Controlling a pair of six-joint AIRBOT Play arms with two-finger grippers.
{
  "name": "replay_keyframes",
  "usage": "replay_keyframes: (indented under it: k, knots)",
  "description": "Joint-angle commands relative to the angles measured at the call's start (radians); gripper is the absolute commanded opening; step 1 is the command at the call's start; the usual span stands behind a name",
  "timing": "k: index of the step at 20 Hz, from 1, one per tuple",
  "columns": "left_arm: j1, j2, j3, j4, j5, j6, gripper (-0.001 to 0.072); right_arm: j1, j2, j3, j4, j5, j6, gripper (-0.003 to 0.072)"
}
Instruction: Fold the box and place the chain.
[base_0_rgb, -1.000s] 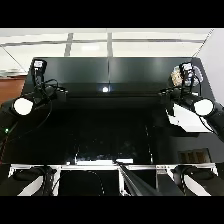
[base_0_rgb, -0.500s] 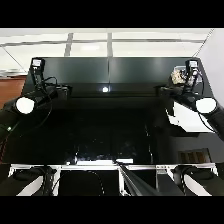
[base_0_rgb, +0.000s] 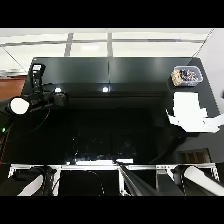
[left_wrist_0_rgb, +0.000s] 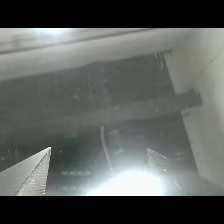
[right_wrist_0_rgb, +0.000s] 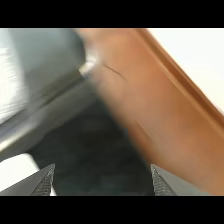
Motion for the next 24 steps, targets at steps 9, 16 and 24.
replay_keyframes:
  k: [9,16,24]
  knots:
    - [0.000,0.001,0.000,0.029,-0.080,-0.014,0.0707,-0.123,-0.436,0.390,-0.164,0.735,-0.269,0.0706]
    - [0.000,0.001,0.000,0.029,-0.092,-0.013,0.0707,-0.051,-0.407,0.393,-0.153,0.812,-0.338,0.0017]
    - [0.000,0.001,0.000,0.028,-0.090,-0.013,0.0707,-0.050,-0.066,0.053,0.285,0.770,-0.418,0.0017]
